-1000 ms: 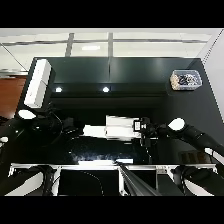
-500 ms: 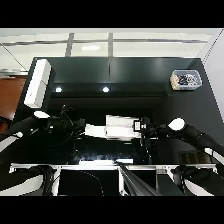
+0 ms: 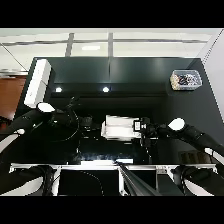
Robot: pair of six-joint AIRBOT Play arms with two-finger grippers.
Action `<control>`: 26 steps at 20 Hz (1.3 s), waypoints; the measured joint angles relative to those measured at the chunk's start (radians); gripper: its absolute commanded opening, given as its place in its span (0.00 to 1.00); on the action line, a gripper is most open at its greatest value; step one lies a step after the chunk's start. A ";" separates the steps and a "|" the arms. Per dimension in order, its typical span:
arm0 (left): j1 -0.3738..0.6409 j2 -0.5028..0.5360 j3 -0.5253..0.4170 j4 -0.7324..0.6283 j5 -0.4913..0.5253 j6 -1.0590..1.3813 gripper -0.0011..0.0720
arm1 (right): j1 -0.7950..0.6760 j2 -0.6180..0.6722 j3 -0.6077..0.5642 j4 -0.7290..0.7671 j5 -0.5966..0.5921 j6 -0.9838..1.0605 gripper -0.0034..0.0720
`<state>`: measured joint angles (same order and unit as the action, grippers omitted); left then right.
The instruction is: Fold the box and place the chain.
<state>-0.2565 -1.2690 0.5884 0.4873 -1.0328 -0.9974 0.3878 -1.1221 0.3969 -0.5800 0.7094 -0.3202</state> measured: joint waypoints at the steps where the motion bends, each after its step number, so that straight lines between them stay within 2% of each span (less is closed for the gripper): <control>1: -0.019 0.002 0.015 0.000 0.000 -0.002 0.89 | 0.000 0.000 0.000 0.000 0.000 0.000 0.66; 4: -0.080 0.006 0.045 0.036 -0.004 -0.042 0.89 | 0.000 0.000 0.000 0.000 -0.003 0.002 0.66; 7: -0.145 0.019 0.059 0.097 0.037 -0.121 0.89 | 0.000 0.000 0.000 0.001 -0.005 0.005 0.66; 14: -0.315 0.069 0.066 0.251 0.247 -0.374 0.89 | 0.000 0.000 0.000 0.003 -0.013 0.009 0.66; 20: -0.452 0.069 0.076 0.484 0.375 -0.703 0.89 | 0.000 0.000 0.000 0.004 -0.015 0.009 0.66; 23: -0.508 0.041 0.114 0.622 0.375 -0.853 0.89 | 0.000 0.000 0.000 0.003 -0.015 0.009 0.66; 26: -0.547 0.002 0.175 0.760 0.322 -0.988 0.87 | 0.000 0.000 0.000 0.004 -0.016 0.010 0.66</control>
